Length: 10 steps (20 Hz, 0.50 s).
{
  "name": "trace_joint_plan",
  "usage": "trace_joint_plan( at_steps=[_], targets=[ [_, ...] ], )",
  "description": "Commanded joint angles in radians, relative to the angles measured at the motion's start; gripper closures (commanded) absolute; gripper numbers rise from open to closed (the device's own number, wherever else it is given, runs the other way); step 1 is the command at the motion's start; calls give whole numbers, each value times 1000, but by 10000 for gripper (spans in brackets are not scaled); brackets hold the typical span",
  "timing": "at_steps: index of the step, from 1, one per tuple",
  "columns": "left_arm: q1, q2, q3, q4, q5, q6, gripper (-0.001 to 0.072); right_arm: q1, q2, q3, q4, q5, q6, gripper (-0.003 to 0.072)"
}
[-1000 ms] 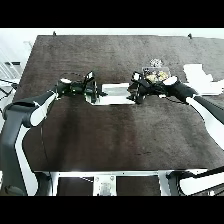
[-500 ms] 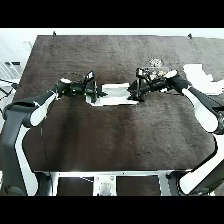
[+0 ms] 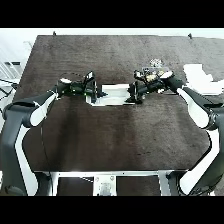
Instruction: Fold the box and place the chain.
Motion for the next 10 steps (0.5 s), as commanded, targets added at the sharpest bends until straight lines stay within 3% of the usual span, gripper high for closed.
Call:
trace_joint_plan(
  at_steps=[1,10],
  targets=[
    [0,1,0,0,2,0,690,16,-13,2,-1,13,-7,48],
    [0,1,0,0,2,0,691,21,-30,2,-3,-30,-35,48]
  ],
)
